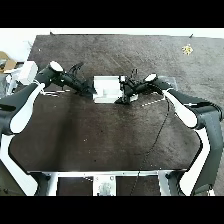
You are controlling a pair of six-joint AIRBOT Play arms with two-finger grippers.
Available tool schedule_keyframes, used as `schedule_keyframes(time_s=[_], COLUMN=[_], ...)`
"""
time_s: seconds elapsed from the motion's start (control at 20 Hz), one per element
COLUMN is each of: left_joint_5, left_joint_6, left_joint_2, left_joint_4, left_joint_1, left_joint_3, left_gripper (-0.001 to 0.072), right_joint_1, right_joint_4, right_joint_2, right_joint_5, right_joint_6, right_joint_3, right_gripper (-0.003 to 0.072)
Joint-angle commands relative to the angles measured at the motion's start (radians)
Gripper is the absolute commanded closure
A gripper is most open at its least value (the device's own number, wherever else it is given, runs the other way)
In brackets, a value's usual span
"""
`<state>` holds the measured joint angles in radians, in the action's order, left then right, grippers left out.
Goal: Fold the box and place the chain.
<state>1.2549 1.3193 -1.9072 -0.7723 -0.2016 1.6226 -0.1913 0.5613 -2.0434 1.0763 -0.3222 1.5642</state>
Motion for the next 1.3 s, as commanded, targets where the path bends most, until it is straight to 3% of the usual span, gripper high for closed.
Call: schedule_keyframes(time_s=[0.0,0.45,0.85,0.95,1.05,1.25], left_joint_5=[-0.014,-0.097,-0.114,-0.111,-0.11,-0.111], left_joint_6=[0.137,0.385,0.624,0.691,0.744,0.771], left_joint_2=[0.001,0.001,0.0,0.0,0.0,-0.015], left_joint_4=[-0.146,-0.372,-0.667,-0.764,-0.848,-0.871], left_joint_1=[-0.044,-0.149,-0.251,-0.28,-0.308,-0.321], left_joint_3=[0.052,0.091,0.092,0.092,0.099,0.11], left_gripper=[0.0367,0.0368,0.037,0.0431,0.044,0.0439], right_joint_1=[-0.001,-0.001,-0.001,-0.001,-0.001,-0.001], right_joint_4=[0.0,0.0,0.0,0.0,0.0,0.0], right_joint_2=[0.0,0.0,0.0,0.0,0.0,0.0], right_joint_5=[0.0,0.0,0.0,0.0,0.0,0.0], right_joint_6=[0.0,0.0,0.0,0.0,0.0,0.0], right_joint_3=[0.0,0.0,0.0,0.0,0.0,0.0], right_gripper=[0.0094,0.0094,0.0094,0.0094,0.0094,0.0094])
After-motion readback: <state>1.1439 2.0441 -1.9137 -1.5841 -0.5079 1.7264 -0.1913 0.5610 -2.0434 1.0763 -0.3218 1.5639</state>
